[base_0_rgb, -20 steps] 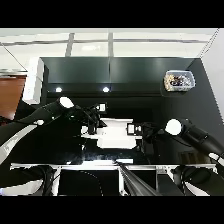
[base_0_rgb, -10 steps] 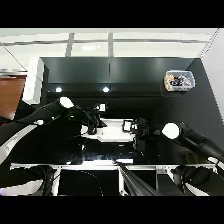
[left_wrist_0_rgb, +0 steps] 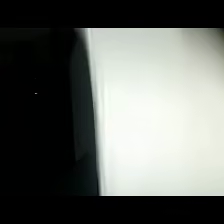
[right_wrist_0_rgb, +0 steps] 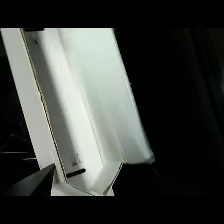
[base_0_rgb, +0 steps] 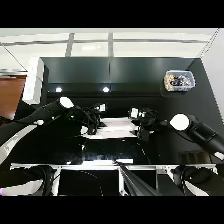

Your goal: Fold the box and place the chain.

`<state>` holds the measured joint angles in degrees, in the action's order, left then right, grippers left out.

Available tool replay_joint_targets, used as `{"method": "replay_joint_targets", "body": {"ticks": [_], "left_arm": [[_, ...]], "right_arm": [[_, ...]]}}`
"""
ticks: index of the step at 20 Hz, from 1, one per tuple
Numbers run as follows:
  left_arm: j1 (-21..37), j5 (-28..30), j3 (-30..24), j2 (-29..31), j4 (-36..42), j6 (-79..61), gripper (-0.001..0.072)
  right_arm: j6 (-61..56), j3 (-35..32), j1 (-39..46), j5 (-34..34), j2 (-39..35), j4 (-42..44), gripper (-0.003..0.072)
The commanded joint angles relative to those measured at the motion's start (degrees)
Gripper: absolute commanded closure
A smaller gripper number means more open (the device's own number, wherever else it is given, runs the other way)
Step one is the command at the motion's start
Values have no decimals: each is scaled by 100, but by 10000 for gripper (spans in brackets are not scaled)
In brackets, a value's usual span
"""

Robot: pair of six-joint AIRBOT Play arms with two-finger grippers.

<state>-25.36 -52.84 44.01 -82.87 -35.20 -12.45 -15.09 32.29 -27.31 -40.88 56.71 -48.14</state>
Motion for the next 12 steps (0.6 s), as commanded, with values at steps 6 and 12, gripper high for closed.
{"method": "replay_joint_targets", "body": {"ticks": [6,12], "left_arm": [[0,-9,-2,9,7,2,686],[0,-13,-2,15,9,4,686]], "right_arm": [[682,-55,184,-245,177,863,4],[1740,-153,184,-262,560,1512,4]]}}
